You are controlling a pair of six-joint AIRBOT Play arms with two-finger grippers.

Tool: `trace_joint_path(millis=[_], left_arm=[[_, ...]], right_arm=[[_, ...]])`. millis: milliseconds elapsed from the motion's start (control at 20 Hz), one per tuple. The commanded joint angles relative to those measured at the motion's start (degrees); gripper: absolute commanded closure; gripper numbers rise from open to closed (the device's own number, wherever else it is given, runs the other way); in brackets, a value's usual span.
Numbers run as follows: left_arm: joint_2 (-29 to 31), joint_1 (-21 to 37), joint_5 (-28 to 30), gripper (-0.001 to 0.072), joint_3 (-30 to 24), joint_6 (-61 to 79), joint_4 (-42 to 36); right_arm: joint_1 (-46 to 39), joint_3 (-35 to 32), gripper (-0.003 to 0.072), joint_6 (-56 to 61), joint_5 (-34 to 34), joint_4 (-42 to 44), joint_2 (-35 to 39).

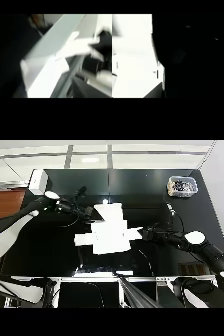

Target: Fold the box and place the chain.

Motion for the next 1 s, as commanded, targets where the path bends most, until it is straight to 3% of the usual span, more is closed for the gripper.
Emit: trace_joint_path(millis=[0, 100, 150, 400, 450, 550, 650, 700, 750, 950], left_arm=[[-5.29, -3.13, -13.31, 0.0272, 8.68, 8.17, 10.71], [-6.05, -4.37, -13.86, 0.0340, 11.91, 8.31, 15.93], [-6.51, -4.66, -14.21, 0.0423, 13.07, 8.50, 16.48], [-7.06, -5.92, -13.84, 0.0444, 14.75, 9.22, 17.57], [-7.06, -6.27, -13.22, 0.0474, 14.75, 9.20, 18.29], [-7.06, -6.82, -12.61, 0.0669, 14.75, 9.27, 18.51], [-7.04, -6.78, -12.85, 0.0683, 14.75, 9.35, 18.47], [-6.97, -6.73, -13.05, 0.0683, 14.84, 9.22, 18.49], [-6.71, -6.69, -13.05, 0.0684, 14.84, 9.20, 18.49], [-3.58, -6.91, -13.57, 0.0686, 14.60, 7.37, 18.47]], right_arm=[[0.09, 0.00, 0.0670, 0.00, 0.20, -0.02, 0.04], [0.09, 0.00, 0.0670, -0.02, 0.17, -0.04, 0.04], [0.09, 0.00, 0.0670, -0.02, 0.20, -0.15, 0.04], [0.09, 0.00, 0.0670, -0.02, 0.17, -0.46, 0.04], [0.09, 0.00, 0.0670, -0.02, 0.17, -0.48, 0.04], [0.09, 0.00, 0.0670, -0.02, 0.15, -0.48, 0.04], [0.07, 0.02, 0.0650, -0.02, -0.57, -0.48, 0.04], [0.04, 0.17, 0.0342, 0.00, -1.64, -1.09, 0.07], [-0.52, 0.85, -0.0020, -0.02, -1.09, -3.58, 0.07], [-7.80, 10.01, -0.0025, -0.02, 11.63, -23.41, 0.09]])
